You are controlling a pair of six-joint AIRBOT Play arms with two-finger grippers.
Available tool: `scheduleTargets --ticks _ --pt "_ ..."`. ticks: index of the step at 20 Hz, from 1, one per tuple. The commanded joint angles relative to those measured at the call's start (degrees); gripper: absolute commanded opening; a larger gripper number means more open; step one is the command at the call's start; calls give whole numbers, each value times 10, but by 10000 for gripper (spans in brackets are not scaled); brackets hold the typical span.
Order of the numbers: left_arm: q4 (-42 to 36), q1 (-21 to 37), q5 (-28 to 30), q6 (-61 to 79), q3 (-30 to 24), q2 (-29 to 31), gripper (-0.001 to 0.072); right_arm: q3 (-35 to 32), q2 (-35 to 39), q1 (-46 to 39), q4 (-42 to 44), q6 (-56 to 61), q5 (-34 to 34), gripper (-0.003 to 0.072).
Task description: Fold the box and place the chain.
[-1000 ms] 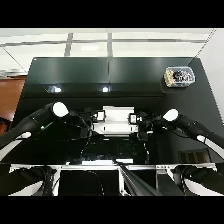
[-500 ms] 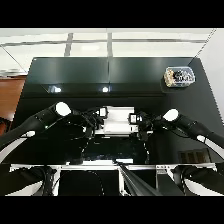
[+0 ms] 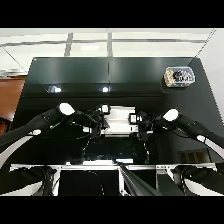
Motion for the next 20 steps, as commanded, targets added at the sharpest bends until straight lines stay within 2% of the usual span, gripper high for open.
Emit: scheduleTargets --ticks 1,2,3,4,6,8,12,15,17,18,20 --pt "-6 -1 2 -4 0 -2 218 0 0 0 0 0 0 66" --pt "-5 0 3 -5 0 -2 290 0 0 0 0 0 0 66" --pt "3 1 1 -5 1 -1 137 0 0 0 0 0 0 65" --pt "25 2 -4 -11 4 2 32 0 0 0 0 0 0 66" --pt "56 2 -5 -65 8 21 101 0 0 0 0 0 0 66" --pt "111 15 -31 -113 9 55 29 0 0 0 0 0 0 66" --pt "242 80 -98 -303 9 141 29 0 0 0 0 0 0 66" --pt "337 169 -134 -570 8 175 29 0 0 0 0 0 0 66" --pt "339 239 -159 -685 -2 169 29 0 0 0 0 0 0 66" --pt "314 277 -169 -733 -11 161 29 0 0 0 0 0 0 66" --pt "213 341 -197 -756 -32 134 30 0 0 0 0 0 0 66"
